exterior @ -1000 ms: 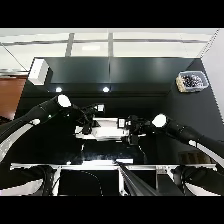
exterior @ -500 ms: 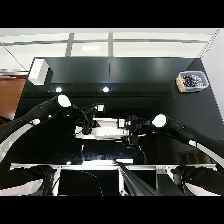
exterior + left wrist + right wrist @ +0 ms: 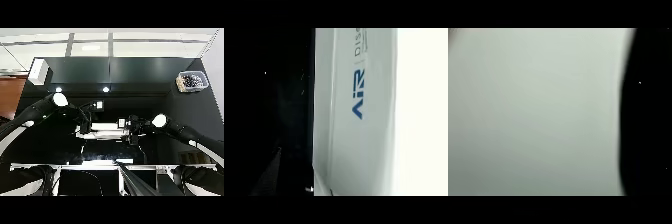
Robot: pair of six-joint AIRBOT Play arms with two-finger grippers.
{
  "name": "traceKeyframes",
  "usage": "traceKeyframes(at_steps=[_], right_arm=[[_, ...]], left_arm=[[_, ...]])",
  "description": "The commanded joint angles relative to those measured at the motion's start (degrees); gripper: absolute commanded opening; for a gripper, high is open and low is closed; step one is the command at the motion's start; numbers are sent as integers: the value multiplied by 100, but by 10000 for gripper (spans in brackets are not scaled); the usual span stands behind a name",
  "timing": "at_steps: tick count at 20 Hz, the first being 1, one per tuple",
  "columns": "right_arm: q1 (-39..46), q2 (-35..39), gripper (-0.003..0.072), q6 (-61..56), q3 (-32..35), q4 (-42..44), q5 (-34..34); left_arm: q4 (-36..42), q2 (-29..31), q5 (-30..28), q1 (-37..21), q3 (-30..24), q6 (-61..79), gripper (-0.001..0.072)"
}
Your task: Fold the box and place the chain.
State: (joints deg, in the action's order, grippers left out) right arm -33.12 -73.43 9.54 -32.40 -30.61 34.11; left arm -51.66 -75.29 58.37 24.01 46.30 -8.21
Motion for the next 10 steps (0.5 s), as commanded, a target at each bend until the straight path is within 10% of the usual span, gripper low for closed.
traceKeyframes(at_steps=[1,3,5,6,10], right_arm=[[-4,-4,246,-4,2,4,11],[-4,-4,245,-4,4,4,11],[-4,-4,245,-4,2,4,11],[-4,-4,245,-2,2,4,11],[-4,-4,245,-2,4,7,11]], left_arm=[[-868,614,444,-20,46,-1150,593],[-1414,986,684,-20,46,-1893,546],[-1637,1233,1010,-17,48,-2677,94],[-1646,1292,1285,-17,46,-2835,25],[-232,1294,1515,-7,-177,-3556,26]])
